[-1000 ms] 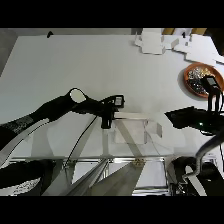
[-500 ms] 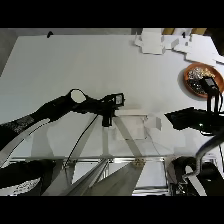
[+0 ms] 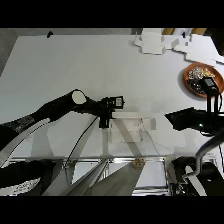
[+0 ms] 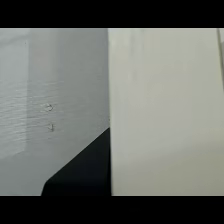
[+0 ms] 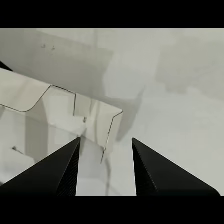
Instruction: Fold the box and place the chain.
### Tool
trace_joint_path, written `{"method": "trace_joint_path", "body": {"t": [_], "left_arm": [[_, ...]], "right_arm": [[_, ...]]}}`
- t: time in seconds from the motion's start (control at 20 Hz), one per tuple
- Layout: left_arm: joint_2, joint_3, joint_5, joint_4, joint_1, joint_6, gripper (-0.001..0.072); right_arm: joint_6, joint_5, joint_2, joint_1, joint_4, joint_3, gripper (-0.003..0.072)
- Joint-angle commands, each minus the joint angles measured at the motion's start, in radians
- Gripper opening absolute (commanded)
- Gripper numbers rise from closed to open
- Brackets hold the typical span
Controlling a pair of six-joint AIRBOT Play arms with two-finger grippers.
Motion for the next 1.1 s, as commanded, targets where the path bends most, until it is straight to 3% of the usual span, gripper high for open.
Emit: {"method": "trace_joint_path", "body": {"t": [0.0,0.55,0.9,1.05], "left_arm": [[-0.011,0.000,0.020,0.010,-0.001,-0.002,0.0004],[-0.030,0.000,0.019,0.010,-0.001,-0.003,0.0011],[-0.030,0.000,0.019,0.010,-0.001,-0.003,0.0011],[-0.030,0.000,0.019,0.010,-0.001,-0.003,0.0011]], "right_arm": [[0.000,0.003,0.000,0.001,0.000,-0.001,0.0366],[-0.013,0.021,0.000,0.001,-0.002,-0.001,0.0364],[-0.186,0.081,0.000,0.001,0.018,-0.003,0.0360],[-0.383,0.032,-0.014,0.024,0.168,-0.052,0.0313]]}}
